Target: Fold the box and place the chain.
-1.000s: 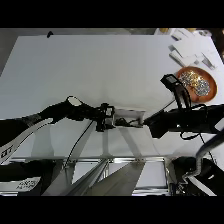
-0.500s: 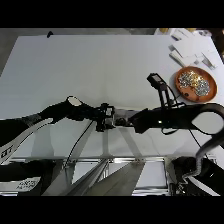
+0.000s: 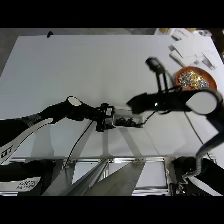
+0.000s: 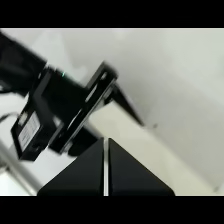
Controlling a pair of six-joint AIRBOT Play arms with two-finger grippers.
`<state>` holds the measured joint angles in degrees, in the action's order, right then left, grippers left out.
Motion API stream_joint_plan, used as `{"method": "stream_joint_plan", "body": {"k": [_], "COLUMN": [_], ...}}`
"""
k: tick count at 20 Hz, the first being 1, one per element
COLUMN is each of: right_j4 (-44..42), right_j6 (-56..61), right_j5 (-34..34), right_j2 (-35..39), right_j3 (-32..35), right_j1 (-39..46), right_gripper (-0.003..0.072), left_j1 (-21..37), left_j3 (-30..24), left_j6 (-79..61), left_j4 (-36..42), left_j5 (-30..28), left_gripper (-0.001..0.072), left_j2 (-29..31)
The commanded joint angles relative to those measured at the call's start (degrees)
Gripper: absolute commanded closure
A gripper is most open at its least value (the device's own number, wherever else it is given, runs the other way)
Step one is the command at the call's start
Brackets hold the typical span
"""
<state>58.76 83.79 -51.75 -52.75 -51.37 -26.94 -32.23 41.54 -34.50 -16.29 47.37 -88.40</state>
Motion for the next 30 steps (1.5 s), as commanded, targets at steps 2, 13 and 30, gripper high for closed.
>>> {"method": "stream_joint_plan", "body": {"k": [2,13,30], "right_j4": [10.3,24.9,28.0], "right_j6": [-1.2,5.8,9.2], "right_j5": [-4.0,-8.7,-5.3], "right_j2": [-1.4,-18.8,-26.7], "right_j3": [-3.7,2.8,2.9], "right_j1": [9.5,16.7,16.7], "right_gripper": [0.0672,0.0427,0.0428], "left_j1": [0.0,0.0,0.0], "left_j3": [0.0,0.0,0.0], "left_j6": [0.0,0.0,0.0], "left_j4": [0.0,0.0,0.0], "left_j5": [0.0,0.0,0.0], "left_gripper": [0.0640,0.0640,0.0640], "left_j2": [0.0,0.0,0.0]}}
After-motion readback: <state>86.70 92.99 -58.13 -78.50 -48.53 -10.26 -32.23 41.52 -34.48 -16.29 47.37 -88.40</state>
